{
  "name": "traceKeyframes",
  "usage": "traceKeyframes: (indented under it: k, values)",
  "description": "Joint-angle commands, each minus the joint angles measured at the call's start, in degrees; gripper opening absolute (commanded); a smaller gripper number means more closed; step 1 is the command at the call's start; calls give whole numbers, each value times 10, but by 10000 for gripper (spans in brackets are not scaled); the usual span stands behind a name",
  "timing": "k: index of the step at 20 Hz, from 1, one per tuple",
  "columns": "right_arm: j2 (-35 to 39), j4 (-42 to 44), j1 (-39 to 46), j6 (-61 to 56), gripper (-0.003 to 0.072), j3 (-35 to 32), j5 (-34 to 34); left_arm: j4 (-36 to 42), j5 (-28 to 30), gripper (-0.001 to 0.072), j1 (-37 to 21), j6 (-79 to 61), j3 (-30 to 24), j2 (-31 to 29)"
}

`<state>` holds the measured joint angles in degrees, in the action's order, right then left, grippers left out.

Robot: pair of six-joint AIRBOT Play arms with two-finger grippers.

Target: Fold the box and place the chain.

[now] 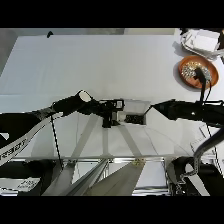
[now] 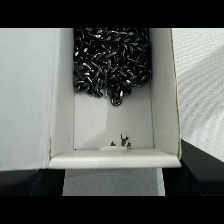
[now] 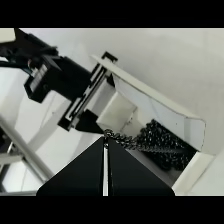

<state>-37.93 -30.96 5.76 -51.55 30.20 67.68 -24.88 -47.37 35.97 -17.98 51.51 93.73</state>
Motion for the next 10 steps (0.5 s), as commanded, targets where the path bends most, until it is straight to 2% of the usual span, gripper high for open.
traceKeyframes:
  k: [1, 6, 10]
  values:
    - [-5, -13, -48, 6, 17, -37, -53, 0, 0, 271, 0, 0, 0, 0]
    - [-47, -96, -129, -60, 18, -38, -150, 0, 0, 271, 0, 0, 0, 0]
    - [-87, -130, -154, -90, 18, -38, -176, 0, 0, 271, 0, 0, 0, 0]
